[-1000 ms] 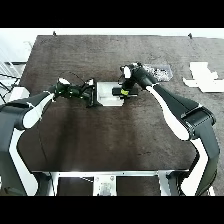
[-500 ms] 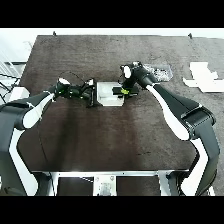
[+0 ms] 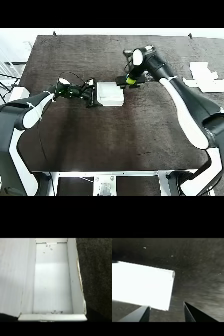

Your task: Fold the box and place the chain.

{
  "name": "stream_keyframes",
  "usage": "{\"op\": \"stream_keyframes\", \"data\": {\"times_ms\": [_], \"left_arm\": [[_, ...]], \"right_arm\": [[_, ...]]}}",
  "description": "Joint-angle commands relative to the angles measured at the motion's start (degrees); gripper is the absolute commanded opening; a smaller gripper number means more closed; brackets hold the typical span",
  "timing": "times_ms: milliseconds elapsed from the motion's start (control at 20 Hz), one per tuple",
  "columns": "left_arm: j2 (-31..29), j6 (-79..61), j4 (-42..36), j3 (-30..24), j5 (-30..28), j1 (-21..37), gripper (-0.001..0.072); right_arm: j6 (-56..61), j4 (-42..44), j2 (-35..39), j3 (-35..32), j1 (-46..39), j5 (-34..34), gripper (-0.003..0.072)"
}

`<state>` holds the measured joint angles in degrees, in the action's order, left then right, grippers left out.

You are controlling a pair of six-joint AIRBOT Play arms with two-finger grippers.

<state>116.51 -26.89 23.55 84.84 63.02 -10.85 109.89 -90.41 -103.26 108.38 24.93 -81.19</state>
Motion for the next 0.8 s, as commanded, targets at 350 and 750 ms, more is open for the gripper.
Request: {"op": "stream_keyframes", "data": {"times_ms": [350, 750], "left_arm": [[0.0, -0.02, 0.0, 0.02, 0.0, 0.0, 0.0515], [0.0, -0.02, 0.0, 0.02, 0.0, 0.02, 0.0515]], "right_arm": [[-19.06, 4.68, -0.26, 0.04, -22.77, 17.11, 0.049], [-36.3, 13.44, -9.51, 2.71, -27.69, 23.85, 0.044]]}}
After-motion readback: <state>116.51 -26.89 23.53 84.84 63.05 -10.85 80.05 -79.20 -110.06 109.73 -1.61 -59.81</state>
